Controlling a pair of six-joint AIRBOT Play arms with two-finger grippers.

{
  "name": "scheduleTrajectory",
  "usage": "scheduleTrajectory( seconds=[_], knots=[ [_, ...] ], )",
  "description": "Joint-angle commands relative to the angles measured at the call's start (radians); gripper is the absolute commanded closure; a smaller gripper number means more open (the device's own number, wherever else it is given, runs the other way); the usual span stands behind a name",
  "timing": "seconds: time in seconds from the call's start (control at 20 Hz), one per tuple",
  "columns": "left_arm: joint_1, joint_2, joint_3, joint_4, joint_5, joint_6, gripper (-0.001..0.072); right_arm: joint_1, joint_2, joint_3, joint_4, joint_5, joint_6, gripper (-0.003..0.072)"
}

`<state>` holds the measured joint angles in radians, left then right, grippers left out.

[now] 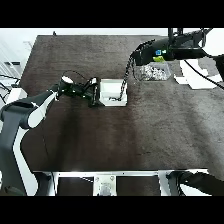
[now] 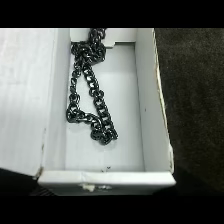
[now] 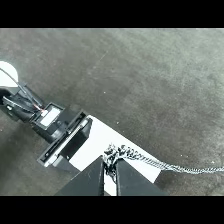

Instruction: Fold the box and place the chain.

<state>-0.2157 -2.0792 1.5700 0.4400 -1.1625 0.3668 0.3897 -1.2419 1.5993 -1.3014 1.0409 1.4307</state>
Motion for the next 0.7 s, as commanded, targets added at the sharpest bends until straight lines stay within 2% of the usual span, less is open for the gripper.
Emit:
scheduleTrajectory(
  seconds=[0.0,0.2,0.5,0.65],
  knots=[
    [-0.001,0.0,0.001,0.0,0.0,0.0,0.0303,0.008,0.0,-0.024,0.008,-0.003,0.001,0.0673],
    [-0.001,0.0,0.001,0.0,0.0,0.0,0.0303,0.012,0.0,-0.106,0.052,-0.024,0.001,0.0673],
    [-0.001,0.0,0.001,0.0,0.0,0.0,0.0303,0.045,-0.009,-0.299,0.085,-0.219,0.001,0.0674],
    [-0.001,0.0,0.001,0.0,0.0,0.0,0.0303,0.05,-0.056,-0.353,0.113,-0.294,0.002,0.0674]
  ],
)
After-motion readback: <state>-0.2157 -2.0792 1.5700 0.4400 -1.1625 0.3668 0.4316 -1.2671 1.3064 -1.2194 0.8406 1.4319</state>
